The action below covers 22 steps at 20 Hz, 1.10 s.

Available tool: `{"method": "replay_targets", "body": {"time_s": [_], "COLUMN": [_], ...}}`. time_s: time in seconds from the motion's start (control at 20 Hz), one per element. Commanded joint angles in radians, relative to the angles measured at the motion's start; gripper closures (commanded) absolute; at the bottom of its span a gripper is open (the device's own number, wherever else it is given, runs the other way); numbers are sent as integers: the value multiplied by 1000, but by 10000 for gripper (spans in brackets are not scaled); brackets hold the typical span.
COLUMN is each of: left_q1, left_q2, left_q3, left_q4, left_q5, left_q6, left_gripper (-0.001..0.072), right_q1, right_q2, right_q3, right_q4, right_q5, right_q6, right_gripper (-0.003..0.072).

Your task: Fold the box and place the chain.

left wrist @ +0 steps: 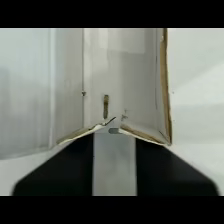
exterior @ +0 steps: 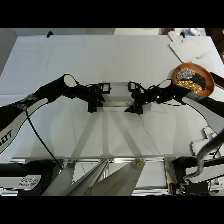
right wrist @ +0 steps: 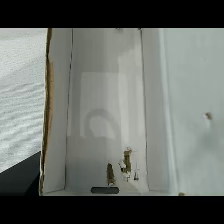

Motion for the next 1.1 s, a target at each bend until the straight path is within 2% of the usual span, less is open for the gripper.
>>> {"method": "replay_targets", "body": {"time_s": [0.0, 0.15, 0.2, 0.3, 0.35, 0.4, 0.5, 0.55, 0.65, 0.85, 0.95, 1.05], "left_q1": [0, 0, 0, 0, 0, 0, 0, 0, 0, 0, 2, 18], "left_q2": [0, 0, 0, 0, 0, 0, 0, 1, 14, 129, 220, 308], "left_q3": [0, 0, 0, 0, 0, 0, 0, 0, 0, 0, 0, 0], "left_q4": [-18, -100, -121, -135, -135, -135, -135, -134, -134, -127, -95, -3], "left_q5": [-22, -26, -21, -23, -23, -23, -28, -28, -33, -34, -33, -32], "left_q6": [0, 0, 0, -2, -11, -11, -11, -11, -11, -83, -236, -451], "left_gripper": [571, 553, 475, 242, 187, 188, 223, 340, 704, 695, 700, 700], "right_q1": [0, 0, 0, 0, 0, 0, 0, 0, 0, 0, 0, 0], "right_q2": [0, 0, 0, 0, 0, 0, 0, 0, 0, 0, 0, 0], "right_q3": [0, 0, 0, 0, 0, 0, 0, 0, 0, 0, 0, 0], "right_q4": [0, 0, 0, 0, 0, 0, 0, 0, 0, 0, 0, 0], "right_q5": [1, 1, 1, 1, 1, 1, 1, 1, 1, 1, 1, 1], "right_q6": [0, 0, 0, 0, 0, 0, 0, 0, 0, 0, 0, 0], "right_gripper": [180, 180, 180, 180, 180, 180, 180, 180, 180, 180, 180, 180]}}
